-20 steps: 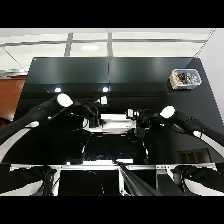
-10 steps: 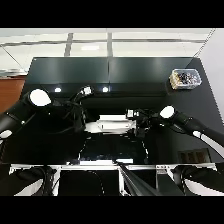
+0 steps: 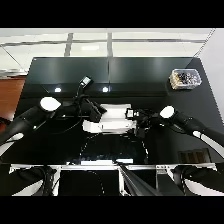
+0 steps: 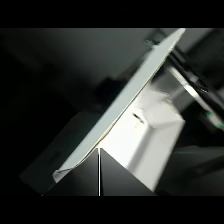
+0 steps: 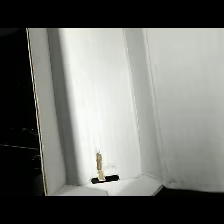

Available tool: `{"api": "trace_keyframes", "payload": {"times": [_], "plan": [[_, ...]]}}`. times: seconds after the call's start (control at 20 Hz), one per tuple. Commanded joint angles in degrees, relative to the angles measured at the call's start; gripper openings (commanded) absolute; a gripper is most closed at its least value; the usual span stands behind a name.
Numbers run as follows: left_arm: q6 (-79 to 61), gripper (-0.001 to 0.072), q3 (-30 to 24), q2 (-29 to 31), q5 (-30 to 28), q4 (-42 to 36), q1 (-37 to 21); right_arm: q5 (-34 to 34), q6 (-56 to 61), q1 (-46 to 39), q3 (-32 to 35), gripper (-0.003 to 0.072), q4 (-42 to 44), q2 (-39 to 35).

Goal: Fold the box and place the chain.

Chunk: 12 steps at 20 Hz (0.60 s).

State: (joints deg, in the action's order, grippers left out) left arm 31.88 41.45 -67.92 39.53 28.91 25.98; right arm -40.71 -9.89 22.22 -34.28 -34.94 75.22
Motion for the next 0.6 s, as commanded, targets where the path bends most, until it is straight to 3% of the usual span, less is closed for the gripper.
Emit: {"api": "trace_keyframes", "payload": {"times": [0.0, 0.25, 0.45, 0.55], "plan": [[0.13, 0.0030, 2.56, -6.29, -1.88, 5.62, 0.28, 0.02, 0.00, 0.04, -0.07, 0.0252, 0.00, 0.04], [0.50, 0.0030, 5.46, -14.34, 4.70, 9.22, 0.37, 0.02, 0.02, 0.04, -0.07, 0.0252, 0.00, 0.04], [0.50, 0.0030, 6.36, -14.78, 4.72, 10.80, 0.02, 0.02, 0.02, 0.04, -0.07, 0.0252, 0.00, 0.04], [1.66, 0.0029, 8.70, -13.14, 7.48, 13.14, -0.66, 0.02, 0.02, 0.04, -0.04, 0.0252, 0.00, 0.04]]}}
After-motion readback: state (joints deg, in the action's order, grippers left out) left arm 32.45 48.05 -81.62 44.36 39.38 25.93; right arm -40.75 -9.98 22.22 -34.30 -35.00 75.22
